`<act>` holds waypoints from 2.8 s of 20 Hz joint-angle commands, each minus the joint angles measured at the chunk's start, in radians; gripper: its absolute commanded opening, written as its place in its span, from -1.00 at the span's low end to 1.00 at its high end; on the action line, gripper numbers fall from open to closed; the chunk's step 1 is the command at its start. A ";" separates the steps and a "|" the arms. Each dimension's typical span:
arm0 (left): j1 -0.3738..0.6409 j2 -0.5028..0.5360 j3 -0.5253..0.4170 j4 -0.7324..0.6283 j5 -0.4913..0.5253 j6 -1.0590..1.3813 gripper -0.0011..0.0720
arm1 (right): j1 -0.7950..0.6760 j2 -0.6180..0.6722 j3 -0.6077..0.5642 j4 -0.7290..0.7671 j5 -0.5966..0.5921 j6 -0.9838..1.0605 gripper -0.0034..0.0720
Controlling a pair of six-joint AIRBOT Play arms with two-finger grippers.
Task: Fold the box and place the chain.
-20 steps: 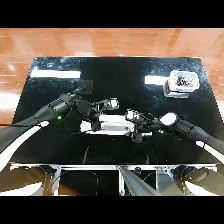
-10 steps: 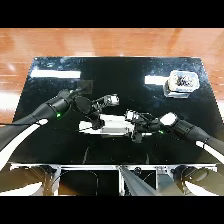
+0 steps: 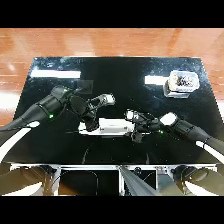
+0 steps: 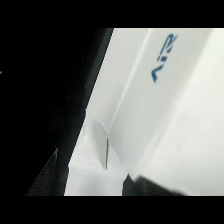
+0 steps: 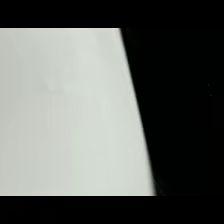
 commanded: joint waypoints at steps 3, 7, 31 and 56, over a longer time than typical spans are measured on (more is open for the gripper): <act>0.010 0.086 0.000 0.103 0.084 -0.118 0.72 | 0.000 0.000 0.001 0.000 0.001 0.000 0.54; 0.067 0.128 0.000 0.137 0.139 -0.205 0.69 | 0.000 0.000 0.001 0.000 0.001 0.000 0.54; -0.217 0.434 -0.532 -0.576 -0.787 0.043 -0.93 | 0.000 0.000 0.001 0.000 -0.021 0.007 0.54; -0.299 0.035 -0.376 -0.578 -1.099 -0.137 -0.93 | 0.000 0.000 0.001 0.000 -0.021 0.007 0.54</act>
